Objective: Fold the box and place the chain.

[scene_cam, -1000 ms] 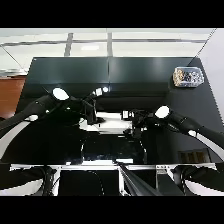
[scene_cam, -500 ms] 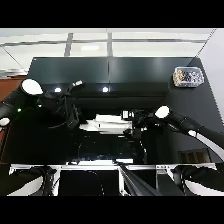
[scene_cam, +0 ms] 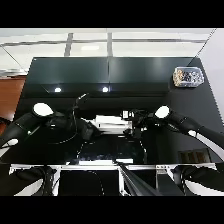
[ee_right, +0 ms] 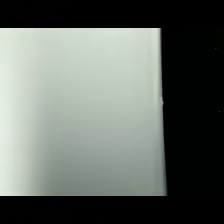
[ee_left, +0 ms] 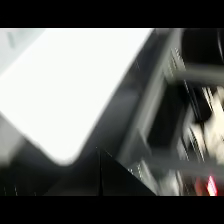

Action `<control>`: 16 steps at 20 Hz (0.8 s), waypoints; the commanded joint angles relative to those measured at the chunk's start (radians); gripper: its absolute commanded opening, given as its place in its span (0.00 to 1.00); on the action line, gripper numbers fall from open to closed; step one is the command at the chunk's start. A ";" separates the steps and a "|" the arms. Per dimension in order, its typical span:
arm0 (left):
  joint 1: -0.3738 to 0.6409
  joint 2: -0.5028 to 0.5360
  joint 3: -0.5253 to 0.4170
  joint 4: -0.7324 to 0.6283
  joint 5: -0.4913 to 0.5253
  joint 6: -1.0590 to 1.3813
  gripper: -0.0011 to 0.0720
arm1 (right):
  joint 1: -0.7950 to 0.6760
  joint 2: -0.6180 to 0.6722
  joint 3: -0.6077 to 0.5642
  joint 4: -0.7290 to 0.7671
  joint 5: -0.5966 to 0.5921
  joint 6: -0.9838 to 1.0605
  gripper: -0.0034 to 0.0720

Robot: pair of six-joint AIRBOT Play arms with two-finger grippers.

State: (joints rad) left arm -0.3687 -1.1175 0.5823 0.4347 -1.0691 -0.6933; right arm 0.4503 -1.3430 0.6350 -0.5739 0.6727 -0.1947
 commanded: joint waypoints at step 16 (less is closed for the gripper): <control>-0.090 -0.200 0.128 0.249 0.493 0.043 0.05 | 0.000 0.000 0.000 0.000 0.001 0.000 0.06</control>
State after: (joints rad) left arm -0.4583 -1.2919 0.7067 0.6590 -0.5819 -0.6506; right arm 0.4503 -1.3430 0.6346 -0.5735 0.6720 -0.1947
